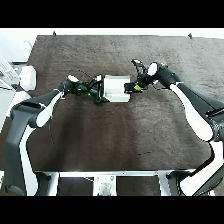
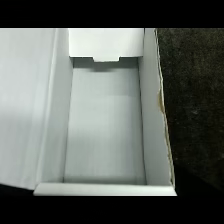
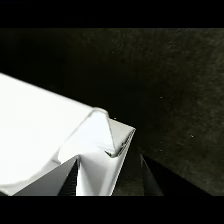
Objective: Fold the box and place the chain.
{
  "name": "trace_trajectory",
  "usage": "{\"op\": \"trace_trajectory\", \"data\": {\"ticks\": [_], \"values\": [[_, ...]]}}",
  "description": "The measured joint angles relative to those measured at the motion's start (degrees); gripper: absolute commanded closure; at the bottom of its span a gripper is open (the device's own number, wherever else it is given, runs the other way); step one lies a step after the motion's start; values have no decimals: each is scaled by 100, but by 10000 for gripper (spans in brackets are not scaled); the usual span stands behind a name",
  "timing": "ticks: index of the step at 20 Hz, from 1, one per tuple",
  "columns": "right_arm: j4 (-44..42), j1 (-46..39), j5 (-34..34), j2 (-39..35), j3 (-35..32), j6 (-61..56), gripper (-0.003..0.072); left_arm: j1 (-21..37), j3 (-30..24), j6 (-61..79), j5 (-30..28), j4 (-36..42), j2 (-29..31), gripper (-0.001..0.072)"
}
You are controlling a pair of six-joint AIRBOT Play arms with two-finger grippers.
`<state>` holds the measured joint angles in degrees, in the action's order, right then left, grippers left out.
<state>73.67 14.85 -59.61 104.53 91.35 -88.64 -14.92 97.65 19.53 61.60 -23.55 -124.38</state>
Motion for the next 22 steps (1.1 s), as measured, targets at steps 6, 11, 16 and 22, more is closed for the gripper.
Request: {"op": "trace_trajectory", "data": {"ticks": [6, 11, 16, 22], "values": [[654, 275, -151, 37, 258, -765, 213, 0, 0, 0, 0, 0, 0, 248], [815, 404, -474, 203, 511, -1073, 213, 0, 0, 0, -2, 0, 0, 248], [1045, 479, -975, 535, 920, -1335, 221, 0, 0, 0, -2, 0, 0, 248], [1491, 555, -1384, 741, 1198, -1836, 243, 0, 0, 0, -2, 0, 0, 249]]}}
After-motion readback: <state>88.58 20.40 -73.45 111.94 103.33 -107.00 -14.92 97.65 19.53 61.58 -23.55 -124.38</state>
